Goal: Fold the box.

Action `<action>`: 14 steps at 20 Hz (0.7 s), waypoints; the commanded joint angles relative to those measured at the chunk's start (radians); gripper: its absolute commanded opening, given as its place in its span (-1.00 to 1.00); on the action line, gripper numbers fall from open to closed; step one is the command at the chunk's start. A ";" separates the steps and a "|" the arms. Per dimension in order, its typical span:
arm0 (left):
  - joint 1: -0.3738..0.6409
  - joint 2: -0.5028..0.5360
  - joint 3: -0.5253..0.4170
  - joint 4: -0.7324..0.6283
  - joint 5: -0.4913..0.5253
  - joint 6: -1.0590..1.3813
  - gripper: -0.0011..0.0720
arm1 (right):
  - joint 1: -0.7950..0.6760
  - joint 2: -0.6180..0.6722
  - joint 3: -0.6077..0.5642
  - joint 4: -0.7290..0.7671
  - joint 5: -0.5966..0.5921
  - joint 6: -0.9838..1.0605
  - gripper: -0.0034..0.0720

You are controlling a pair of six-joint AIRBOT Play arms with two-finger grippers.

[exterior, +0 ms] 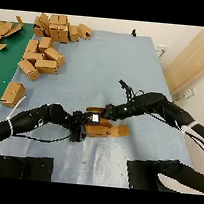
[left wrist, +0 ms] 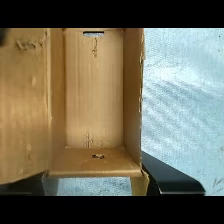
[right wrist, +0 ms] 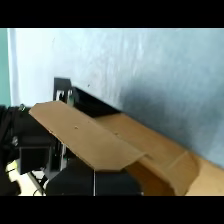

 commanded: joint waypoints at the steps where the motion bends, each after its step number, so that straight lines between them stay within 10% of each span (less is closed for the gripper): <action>1: 0.000 0.000 0.000 0.000 -0.001 0.003 0.18 | -0.003 -0.085 0.037 -0.060 0.021 -0.048 -0.90; 14: 0.000 0.000 0.000 0.000 0.000 0.002 0.18 | 0.006 -0.217 0.037 -0.119 0.074 -0.094 -0.90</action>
